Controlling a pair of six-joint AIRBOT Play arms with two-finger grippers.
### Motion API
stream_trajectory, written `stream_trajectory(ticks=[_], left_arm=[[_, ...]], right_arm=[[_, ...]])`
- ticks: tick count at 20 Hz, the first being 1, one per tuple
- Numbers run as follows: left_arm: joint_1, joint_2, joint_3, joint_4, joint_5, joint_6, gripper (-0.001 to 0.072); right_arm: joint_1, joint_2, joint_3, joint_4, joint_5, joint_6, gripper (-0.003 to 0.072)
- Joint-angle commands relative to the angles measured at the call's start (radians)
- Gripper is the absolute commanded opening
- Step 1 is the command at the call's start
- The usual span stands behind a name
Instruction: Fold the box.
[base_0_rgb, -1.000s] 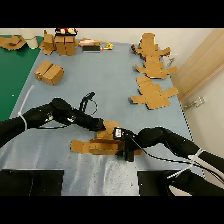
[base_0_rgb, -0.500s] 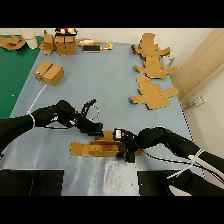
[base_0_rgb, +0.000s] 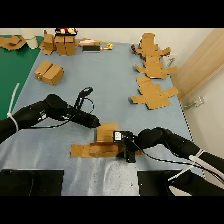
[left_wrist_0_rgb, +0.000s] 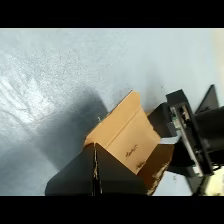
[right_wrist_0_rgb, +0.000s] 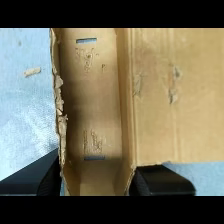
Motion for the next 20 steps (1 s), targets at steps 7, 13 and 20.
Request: stream_trajectory(ticks=[7, 13, 20], left_arm=[[0.006, 0.278, -0.138, 0.204, -0.003, 0.193, 0.0010], [-0.077, 0.332, -0.180, 0.281, -0.108, 0.585, 0.0598], [-0.123, 0.309, -0.180, 0.280, -0.097, 0.515, 0.0467]], right_arm=[[-0.001, 0.000, 0.000, -0.057, 0.050, -0.001, 0.0438], [-0.001, 0.000, 0.000, -0.057, 0.049, -0.001, 0.0438], [-0.001, 0.000, -0.001, -0.056, 0.049, -0.001, 0.0438]])
